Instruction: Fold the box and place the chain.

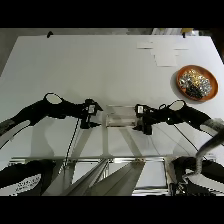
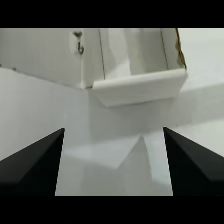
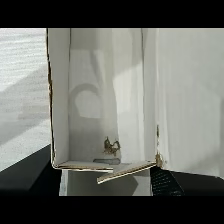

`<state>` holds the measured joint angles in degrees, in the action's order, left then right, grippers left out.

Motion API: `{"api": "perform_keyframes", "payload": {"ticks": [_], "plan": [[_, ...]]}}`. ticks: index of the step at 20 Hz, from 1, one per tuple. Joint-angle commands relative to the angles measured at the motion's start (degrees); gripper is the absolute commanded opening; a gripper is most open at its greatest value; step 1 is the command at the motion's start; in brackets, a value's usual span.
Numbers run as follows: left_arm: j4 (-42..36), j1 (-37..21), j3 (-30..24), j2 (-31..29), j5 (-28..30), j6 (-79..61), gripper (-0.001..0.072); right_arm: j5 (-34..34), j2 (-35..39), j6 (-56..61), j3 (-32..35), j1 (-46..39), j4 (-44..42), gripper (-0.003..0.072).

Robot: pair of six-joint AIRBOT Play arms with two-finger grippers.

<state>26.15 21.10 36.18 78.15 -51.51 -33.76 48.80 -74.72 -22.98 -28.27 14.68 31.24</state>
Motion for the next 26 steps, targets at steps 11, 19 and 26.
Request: {"api": "perform_keyframes", "payload": {"ticks": [11, 19, 26], "plan": [[-3.26, 3.78, -0.24, 3.45, 0.26, 2.86, 0.0698, 0.02, 0.02, 0.0, 0.02, 0.02, -0.02, 0.0436], [-4.98, 5.2, -0.22, 3.52, 2.19, 7.02, 0.0698, 0.02, 0.02, 0.0, 0.02, 0.02, -0.02, 0.0436], [-7.98, 7.82, -0.2, 5.16, 4.09, 7.02, 0.0696, 0.02, 0.02, 0.0, 0.02, 0.02, -0.02, 0.0436]]}}
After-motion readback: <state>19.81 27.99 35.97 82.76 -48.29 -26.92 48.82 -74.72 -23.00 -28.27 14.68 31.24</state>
